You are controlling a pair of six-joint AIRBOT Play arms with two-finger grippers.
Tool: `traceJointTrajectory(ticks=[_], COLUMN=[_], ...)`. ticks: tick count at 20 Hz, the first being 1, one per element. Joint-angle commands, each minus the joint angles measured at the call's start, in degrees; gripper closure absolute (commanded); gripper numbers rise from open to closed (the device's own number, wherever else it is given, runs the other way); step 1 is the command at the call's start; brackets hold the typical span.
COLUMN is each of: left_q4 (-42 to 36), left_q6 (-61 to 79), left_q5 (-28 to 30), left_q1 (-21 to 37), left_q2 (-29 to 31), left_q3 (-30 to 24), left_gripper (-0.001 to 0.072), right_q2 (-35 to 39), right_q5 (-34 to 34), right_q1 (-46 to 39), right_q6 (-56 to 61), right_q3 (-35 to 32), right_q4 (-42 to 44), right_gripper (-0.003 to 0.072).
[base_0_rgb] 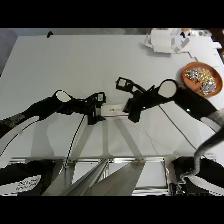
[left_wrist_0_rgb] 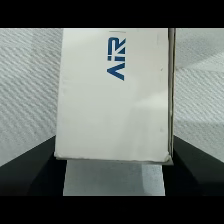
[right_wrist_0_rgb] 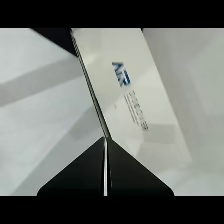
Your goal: Fold the box and place the chain.
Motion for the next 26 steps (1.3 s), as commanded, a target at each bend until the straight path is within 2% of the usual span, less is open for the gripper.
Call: traceJointTrajectory(ticks=[1,4,6,10,14,17,20,23,26], left_q4=[0.09,0.09,0.07,0.09,0.09,0.09,0.07,-1.33,-1.22], left_q6=[0.22,0.2,0.2,0.2,0.22,0.2,0.22,0.22,0.2], left_q5=[-0.28,-0.28,-0.31,-0.28,-0.28,-0.31,-0.28,-0.26,-0.33], left_q1=[-0.04,-0.04,-0.04,-0.04,-0.04,-0.04,-0.04,-0.04,-0.04], left_q2=[0.02,0.0,0.02,0.0,0.0,0.02,0.02,0.0,0.02], left_q3=[-0.02,-0.02,-0.02,-0.02,-0.02,-0.02,-0.02,-0.02,-0.02], left_gripper=[0.0259,0.0259,0.0259,0.0259,0.0259,0.0259,0.026,0.026,0.0259], right_q2=[5.95,7.06,7.08,7.21,8.68,14.95,24.3,31.5,35.08], right_q5=[10.4,26.29,31.28,31.91,32.41,30.93,29.57,29.51,29.46], right_q1=[-3.89,-10.21,-16.35,-27.85,-30.71,-30.73,-30.73,-30.73,-30.73], right_q6=[16.48,30.23,35.89,44.65,52.26,54.53,54.71,54.66,54.66], right_q3=[0.22,-0.24,-2.19,-9.05,-11.26,-12.31,-14.8,-17.35,-17.57], right_q4=[-10.03,-24.81,-28.11,-27.89,-32.96,-37.9,-41.0,-40.59,-38.27], right_gripper=[0.067,0.067,0.067,0.067,0.0671,0.0671,0.067,0.067,0.067])
